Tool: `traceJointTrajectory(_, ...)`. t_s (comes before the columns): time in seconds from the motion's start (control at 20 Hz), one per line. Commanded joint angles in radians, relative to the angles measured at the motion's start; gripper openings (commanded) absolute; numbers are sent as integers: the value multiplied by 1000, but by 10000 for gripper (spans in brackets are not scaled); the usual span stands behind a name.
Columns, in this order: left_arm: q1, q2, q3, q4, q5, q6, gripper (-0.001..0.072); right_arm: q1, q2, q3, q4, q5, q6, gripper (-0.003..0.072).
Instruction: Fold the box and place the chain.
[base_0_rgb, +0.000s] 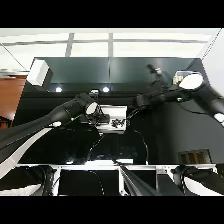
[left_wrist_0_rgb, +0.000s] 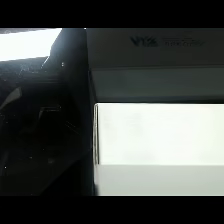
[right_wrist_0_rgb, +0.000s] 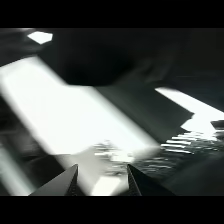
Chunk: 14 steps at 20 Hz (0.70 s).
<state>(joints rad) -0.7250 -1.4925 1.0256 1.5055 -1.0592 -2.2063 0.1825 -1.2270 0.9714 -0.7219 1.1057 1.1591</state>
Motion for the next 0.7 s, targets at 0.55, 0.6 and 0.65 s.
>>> traceJointTrajectory(0.55, 0, 0, 0, 0, -17, 0, 31, -196, -201, -71, -544, -673, 356, 712)
traceJointTrajectory(0.6, 0, 0, 0, 0, -21, 0, 31, -185, -220, -43, -623, -656, 429, 712)
traceJointTrajectory(0.65, 0, 0, 0, 0, -24, 0, 31, -168, -242, -8, -721, -626, 530, 712)
